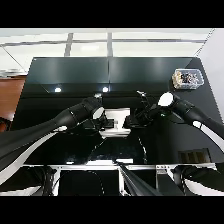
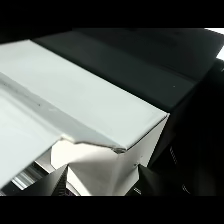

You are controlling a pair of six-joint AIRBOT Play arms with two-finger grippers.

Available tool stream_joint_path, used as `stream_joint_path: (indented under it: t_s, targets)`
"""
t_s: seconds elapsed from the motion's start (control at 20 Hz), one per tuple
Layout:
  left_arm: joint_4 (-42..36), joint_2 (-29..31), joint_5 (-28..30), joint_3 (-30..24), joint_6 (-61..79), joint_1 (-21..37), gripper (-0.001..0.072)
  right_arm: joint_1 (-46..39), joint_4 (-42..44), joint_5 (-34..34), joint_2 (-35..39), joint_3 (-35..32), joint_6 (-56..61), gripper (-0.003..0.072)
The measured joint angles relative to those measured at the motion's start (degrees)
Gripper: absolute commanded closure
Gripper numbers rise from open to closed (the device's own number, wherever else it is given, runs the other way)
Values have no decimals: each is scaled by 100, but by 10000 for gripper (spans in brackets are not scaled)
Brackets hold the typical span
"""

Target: Fold the box and place the chain.

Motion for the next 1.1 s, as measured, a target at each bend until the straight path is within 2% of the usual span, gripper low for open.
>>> stream_joint_path:
  t_s: [0.3, 0.6, 0.7, 0.9, 0.95, 1.1]
  targets:
    - [-20, 2, 15, 0, 17, -2, 680, 20, -428, -81, 0, 11, 566, 203]
    - [-17, 2, 11, 0, 17, -2, 680, 398, -920, -586, -2, 85, 1189, 204]
    - [-17, 2, 13, 0, 15, 2, 680, 608, -1333, -673, -7, 203, 1547, 323]
    - [-15, 2, 22, 0, 13, 9, 680, 951, -2118, -586, -66, 509, 2293, 326]
    - [-15, 0, 24, 0, 13, 9, 681, 1012, -2218, -557, -92, 555, 2459, 376]
    - [-2, 2, 22, 0, 13, 9, 680, 1233, -2500, -446, -245, 710, 3021, 383]
